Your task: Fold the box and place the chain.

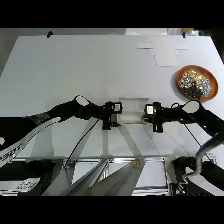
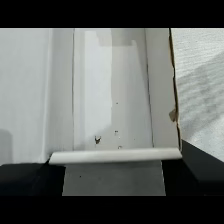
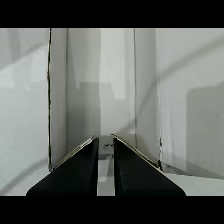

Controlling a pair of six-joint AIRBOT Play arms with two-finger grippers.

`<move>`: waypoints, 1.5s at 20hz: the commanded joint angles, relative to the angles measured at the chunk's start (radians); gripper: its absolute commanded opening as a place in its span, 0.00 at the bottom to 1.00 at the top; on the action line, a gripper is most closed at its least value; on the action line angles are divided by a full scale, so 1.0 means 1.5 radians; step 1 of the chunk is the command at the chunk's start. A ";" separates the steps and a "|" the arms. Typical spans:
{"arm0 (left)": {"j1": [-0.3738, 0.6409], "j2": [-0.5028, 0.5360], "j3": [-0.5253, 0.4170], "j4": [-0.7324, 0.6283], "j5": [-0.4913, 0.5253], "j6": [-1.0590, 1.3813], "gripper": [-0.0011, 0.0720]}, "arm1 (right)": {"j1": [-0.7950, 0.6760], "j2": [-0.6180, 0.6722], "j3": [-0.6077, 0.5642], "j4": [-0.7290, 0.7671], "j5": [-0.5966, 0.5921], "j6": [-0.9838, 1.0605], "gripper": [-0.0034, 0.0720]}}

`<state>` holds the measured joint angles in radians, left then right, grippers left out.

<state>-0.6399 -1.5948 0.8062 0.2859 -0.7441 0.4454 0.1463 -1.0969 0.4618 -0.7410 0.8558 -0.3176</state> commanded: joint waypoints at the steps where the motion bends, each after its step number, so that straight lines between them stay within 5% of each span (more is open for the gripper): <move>1: 0.000 0.001 0.001 -0.001 0.000 0.000 0.25 | 0.001 -0.008 -0.001 0.027 -0.002 -0.006 0.21; 2: 0.000 0.001 0.001 -0.001 0.000 0.000 0.25 | 0.001 -0.016 -0.001 0.038 -0.001 -0.006 0.22; 6: 0.000 0.001 0.001 -0.001 0.000 0.000 0.25 | 0.001 -0.041 -0.001 0.055 -0.002 -0.003 0.69; 9: 0.000 0.001 0.001 -0.001 0.000 0.000 0.25 | 0.001 -0.041 -0.001 0.053 -0.002 0.005 0.69; 12: 0.000 0.001 0.001 -0.001 0.000 0.000 0.25 | 0.001 -0.026 -0.001 -0.012 0.000 0.137 0.61; 14: 0.000 0.001 0.001 -0.001 0.000 0.000 0.25 | 0.001 0.010 -0.001 -0.079 0.000 0.271 0.36; 15: 0.000 0.001 0.001 -0.001 0.000 0.000 0.25 | 0.001 0.037 -0.001 -0.114 0.000 0.334 0.11; 16: 0.000 0.001 0.001 -0.001 0.000 0.000 0.25 | 0.001 0.062 -0.001 -0.144 0.000 0.381 0.07; 21: 0.000 0.001 0.001 -0.001 0.000 0.000 0.25 | 0.001 0.157 0.000 -0.184 -0.025 0.539 0.07; 26: 0.000 0.001 0.001 -0.001 0.000 0.000 0.25 | -0.008 0.201 0.001 -0.292 -0.098 0.857 0.07; 30: 0.000 0.001 0.001 -0.001 0.000 0.000 0.25 | -0.124 0.194 0.001 -0.333 -0.061 1.067 0.07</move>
<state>-0.6399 -1.5948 0.8066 0.2844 -0.7448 0.4454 0.0540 -0.8097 0.4622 -1.1763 0.7441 1.0119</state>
